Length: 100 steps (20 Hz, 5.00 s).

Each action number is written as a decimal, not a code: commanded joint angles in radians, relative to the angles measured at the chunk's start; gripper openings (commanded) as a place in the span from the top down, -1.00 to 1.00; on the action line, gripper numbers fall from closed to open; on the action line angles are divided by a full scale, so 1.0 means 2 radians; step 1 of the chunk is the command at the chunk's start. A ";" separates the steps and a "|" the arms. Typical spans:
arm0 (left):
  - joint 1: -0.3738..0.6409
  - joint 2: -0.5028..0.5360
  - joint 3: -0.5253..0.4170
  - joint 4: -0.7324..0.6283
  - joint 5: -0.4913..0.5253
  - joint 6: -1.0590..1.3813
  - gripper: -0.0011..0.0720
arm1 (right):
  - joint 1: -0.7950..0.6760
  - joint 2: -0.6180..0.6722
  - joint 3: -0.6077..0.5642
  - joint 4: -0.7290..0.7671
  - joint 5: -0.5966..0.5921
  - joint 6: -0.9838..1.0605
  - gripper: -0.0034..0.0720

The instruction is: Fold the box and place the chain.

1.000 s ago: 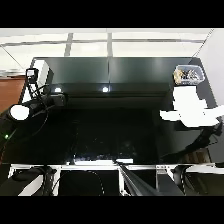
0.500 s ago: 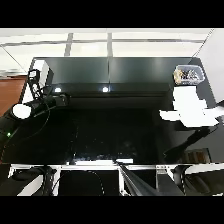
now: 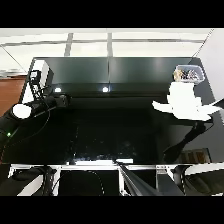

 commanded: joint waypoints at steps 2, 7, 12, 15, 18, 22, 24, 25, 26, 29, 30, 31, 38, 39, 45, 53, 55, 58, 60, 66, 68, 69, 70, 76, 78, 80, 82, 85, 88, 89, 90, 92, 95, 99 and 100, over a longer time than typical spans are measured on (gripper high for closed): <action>0.000 0.000 0.000 0.000 -0.002 0.000 -0.96 | 0.013 0.035 -0.023 0.067 0.040 0.020 0.87; 0.000 0.000 0.000 -0.002 -0.012 0.000 -0.94 | 0.065 0.185 -0.210 0.117 -0.059 -0.020 0.87; -0.007 -0.001 0.000 -0.013 -0.022 0.000 -0.48 | 0.233 0.372 -0.445 0.217 -0.266 -0.050 0.87; -0.024 -0.001 0.000 -0.019 -0.027 0.000 -0.50 | 0.342 0.438 -0.529 0.289 -0.358 -0.053 0.87; -0.063 -0.005 0.002 -0.019 -0.025 0.003 -0.67 | 0.435 0.444 -0.558 0.303 -0.387 -0.052 0.87; -0.104 -0.064 0.057 -0.019 -0.064 0.003 -0.97 | 0.516 0.444 -0.563 0.299 -0.423 -0.049 0.87; -0.094 -0.121 0.116 -0.042 -0.128 0.002 -0.97 | 0.531 0.444 -0.563 0.299 -0.428 -0.048 0.87; -0.081 -0.154 0.149 -0.073 -0.176 0.014 -0.97 | 0.533 0.444 -0.563 0.299 -0.429 -0.043 0.87; -0.068 -0.184 0.173 -0.112 -0.227 0.043 -0.97 | 0.533 0.444 -0.563 0.299 -0.430 -0.040 0.87; -0.034 -0.269 0.217 -0.189 -0.406 0.109 -0.97 | 0.533 0.444 -0.563 0.299 -0.431 -0.040 0.87; -0.031 -0.287 0.219 -0.186 -0.424 0.114 -0.97 | 0.533 0.444 -0.563 0.299 -0.431 -0.040 0.87; -0.031 -0.304 0.219 -0.187 -0.431 0.128 -0.97 | 0.533 0.444 -0.563 0.299 -0.431 -0.040 0.87; -0.038 -0.375 0.221 -0.319 -0.491 0.335 -0.96 | 0.533 0.444 -0.563 0.299 -0.426 -0.040 0.87; -0.038 -0.384 0.230 -0.313 -0.508 0.335 -0.90 | 0.533 0.444 -0.563 0.299 -0.421 -0.040 0.87; -0.051 -0.400 0.283 -0.227 -0.522 0.327 0.59 | 0.533 0.444 -0.563 0.298 -0.410 -0.040 0.87; -0.054 -0.380 0.300 -0.220 -0.519 0.327 0.92 | 0.501 0.444 -0.512 0.075 -0.382 -0.030 -0.95; -0.065 -0.347 0.298 -0.217 -0.490 0.341 0.92 | 0.500 0.444 -0.459 -0.050 -0.324 -0.031 -0.95; -0.100 -0.266 0.256 -0.197 -0.379 0.379 0.92 | 0.500 0.444 -0.423 -0.074 -0.282 -0.084 -0.95; -0.127 -0.219 0.197 -0.198 -0.277 0.412 0.92 | 0.509 0.444 -0.423 -0.080 -0.279 -0.122 -0.95; -0.168 -0.208 0.138 -0.196 -0.192 0.655 0.91 | 0.563 0.441 -0.442 -0.045 -0.278 -0.217 -0.95; -0.168 -0.219 0.140 -0.196 -0.190 0.655 0.91 | 0.575 0.438 -0.462 -0.010 -0.284 -0.266 -0.94; -0.168 -0.224 0.140 -0.195 -0.193 0.655 0.91 | 0.583 0.438 -0.472 -0.008 -0.290 -0.282 -0.95; -0.168 -0.228 0.140 -0.195 -0.195 0.655 0.91 | 0.591 0.438 -0.476 -0.011 -0.289 -0.290 -0.95; -0.168 -0.242 0.140 -0.193 -0.194 0.683 0.90 | 0.650 0.421 -0.491 0.000 -0.295 -0.301 -0.94; -0.168 -0.246 0.140 -0.193 -0.194 0.683 0.90 | 0.662 0.406 -0.491 0.009 -0.309 -0.317 -0.94; -0.168 -0.246 0.140 -0.193 -0.194 0.683 0.90 | 0.665 0.394 -0.492 0.009 -0.317 -0.327 -0.94; -0.168 -0.246 0.140 -0.193 -0.194 0.683 0.90 | 0.665 0.385 -0.492 0.023 -0.317 -0.343 -0.94; -0.168 -0.246 0.140 -0.193 -0.194 0.683 0.90 | 0.668 0.368 -0.492 0.073 -0.325 -0.399 -0.94; -0.168 -0.246 0.140 -0.193 -0.194 0.683 0.90 | 0.667 0.344 -0.492 0.097 -0.368 -0.444 -0.94; -0.168 -0.246 0.140 -0.193 -0.194 0.683 0.90 | 0.667 0.331 -0.492 0.103 -0.362 -0.468 -0.94; -0.168 -0.246 0.140 -0.193 -0.194 0.683 0.90 | 0.667 0.321 -0.492 0.115 -0.356 -0.485 -0.94; -0.168 -0.246 0.140 -0.193 -0.194 0.683 0.90 | 0.667 0.313 -0.492 0.125 -0.363 -0.505 -0.94; -0.168 -0.246 0.140 -0.193 -0.194 0.683 0.90 | 0.666 0.313 -0.482 0.124 -0.370 -0.506 -0.94; -0.168 -0.246 0.140 -0.194 -0.194 0.683 0.90 | 0.656 0.313 -0.451 0.125 -0.374 -0.528 -0.94; -0.167 -0.246 0.140 -0.194 -0.194 0.683 0.90 | 0.649 0.313 -0.446 0.125 -0.374 -0.528 -0.95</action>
